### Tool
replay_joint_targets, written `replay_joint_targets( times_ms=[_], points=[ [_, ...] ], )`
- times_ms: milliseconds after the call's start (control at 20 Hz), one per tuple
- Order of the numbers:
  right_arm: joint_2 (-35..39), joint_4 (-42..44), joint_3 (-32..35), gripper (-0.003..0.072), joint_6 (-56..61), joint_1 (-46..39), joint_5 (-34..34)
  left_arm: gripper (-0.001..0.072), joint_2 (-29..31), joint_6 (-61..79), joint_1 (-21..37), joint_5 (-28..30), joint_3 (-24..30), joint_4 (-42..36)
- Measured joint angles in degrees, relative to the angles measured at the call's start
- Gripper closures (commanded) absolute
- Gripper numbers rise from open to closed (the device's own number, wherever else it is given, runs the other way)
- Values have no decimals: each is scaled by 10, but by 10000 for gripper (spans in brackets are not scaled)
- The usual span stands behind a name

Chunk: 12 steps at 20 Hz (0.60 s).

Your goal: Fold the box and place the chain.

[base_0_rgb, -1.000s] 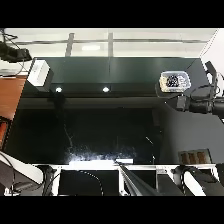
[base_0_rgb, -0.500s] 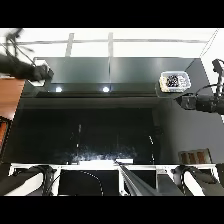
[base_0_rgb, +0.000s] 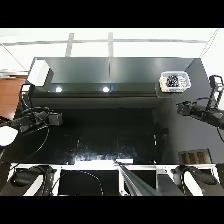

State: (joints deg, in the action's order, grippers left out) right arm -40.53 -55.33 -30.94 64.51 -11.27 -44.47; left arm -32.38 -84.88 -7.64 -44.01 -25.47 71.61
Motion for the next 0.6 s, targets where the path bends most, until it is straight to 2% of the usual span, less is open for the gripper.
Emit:
replay_joint_targets(
  times_ms=[600],
  points=[
    [1, -2, 8, 671, 0, 0, 10, 680, 17, 0, -1, 15, 21, -5]
  ],
)
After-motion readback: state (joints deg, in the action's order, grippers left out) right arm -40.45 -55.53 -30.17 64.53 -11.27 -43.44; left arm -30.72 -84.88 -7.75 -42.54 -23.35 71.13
